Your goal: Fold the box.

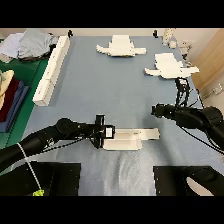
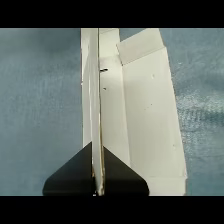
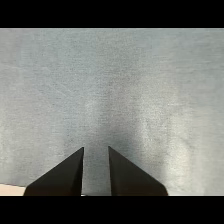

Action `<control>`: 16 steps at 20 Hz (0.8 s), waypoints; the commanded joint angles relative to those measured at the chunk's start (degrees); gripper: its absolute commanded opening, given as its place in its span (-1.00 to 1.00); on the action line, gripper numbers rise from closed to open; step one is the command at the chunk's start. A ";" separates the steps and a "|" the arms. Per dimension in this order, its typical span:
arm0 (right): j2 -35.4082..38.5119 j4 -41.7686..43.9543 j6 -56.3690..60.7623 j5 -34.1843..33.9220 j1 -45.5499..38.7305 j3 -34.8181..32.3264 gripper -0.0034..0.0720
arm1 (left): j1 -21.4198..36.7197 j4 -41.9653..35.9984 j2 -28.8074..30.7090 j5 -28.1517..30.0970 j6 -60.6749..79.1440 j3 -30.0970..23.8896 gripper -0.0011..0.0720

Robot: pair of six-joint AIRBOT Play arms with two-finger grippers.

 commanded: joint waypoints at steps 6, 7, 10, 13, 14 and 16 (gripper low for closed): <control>-0.02 -0.09 0.00 0.09 0.04 0.07 -0.24 | 2.34 0.96 1.36 -0.37 -8.90 2.34 -0.94; -0.02 -0.09 0.02 0.09 0.04 0.07 -0.24 | 3.89 3.78 1.75 -3.76 -11.10 3.82 -0.94; -0.02 -0.09 0.02 0.09 0.04 0.07 -0.24 | 7.96 11.28 0.96 -14.23 -19.06 8.39 -0.94; -0.02 -0.09 0.02 0.11 0.04 0.07 -0.24 | 8.26 11.43 -0.87 -15.82 -19.02 9.29 -0.94; -0.02 -0.09 0.02 0.09 0.04 0.07 -0.24 | 8.26 11.45 -1.79 -17.05 -18.99 9.38 -0.94; -0.02 -0.09 0.02 0.11 0.04 0.07 -0.24 | 8.31 11.45 -3.26 -17.73 -18.99 9.40 -0.94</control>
